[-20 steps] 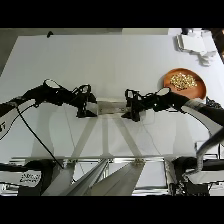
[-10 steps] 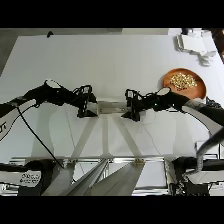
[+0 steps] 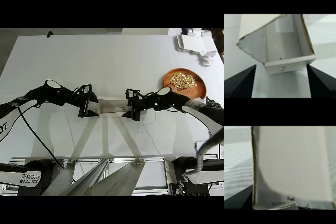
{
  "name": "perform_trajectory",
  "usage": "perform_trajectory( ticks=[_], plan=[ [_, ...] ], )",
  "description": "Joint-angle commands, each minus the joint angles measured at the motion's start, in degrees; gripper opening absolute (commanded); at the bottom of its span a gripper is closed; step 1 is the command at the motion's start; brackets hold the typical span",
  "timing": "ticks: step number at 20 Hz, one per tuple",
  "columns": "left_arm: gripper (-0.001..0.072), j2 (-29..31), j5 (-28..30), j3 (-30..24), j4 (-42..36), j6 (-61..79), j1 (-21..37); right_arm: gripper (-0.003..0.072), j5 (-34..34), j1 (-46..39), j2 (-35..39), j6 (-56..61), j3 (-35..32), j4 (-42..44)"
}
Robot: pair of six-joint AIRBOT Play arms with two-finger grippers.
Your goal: Fold the box and place the chain.
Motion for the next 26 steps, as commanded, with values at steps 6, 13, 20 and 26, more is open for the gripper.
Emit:
perform_trajectory(
  ticks=[6, 13, 20, 26],
  plan=[
    [0.0699, 0.1, -6.2, 0.0, 0.2, 1.7, 2.8, 0.0405, 0.0, 0.0, 0.0, 0.1, 0.0, 0.1],
    [0.0699, 0.1, -3.5, 0.0, 1.7, -5.3, 4.3, 0.0405, 0.0, 0.0, 0.0, 0.1, 0.0, 0.1],
    [0.07, 0.1, -5.0, 0.0, 0.9, -10.0, 3.8, 0.0405, 0.0, 0.0, 0.0, 0.1, 0.0, 0.1],
    [0.07, 0.1, -4.0, 0.0, -0.2, -10.0, 1.8, 0.0405, 0.0, 0.0, 0.0, 0.1, 0.0, 0.1]
  ],
)
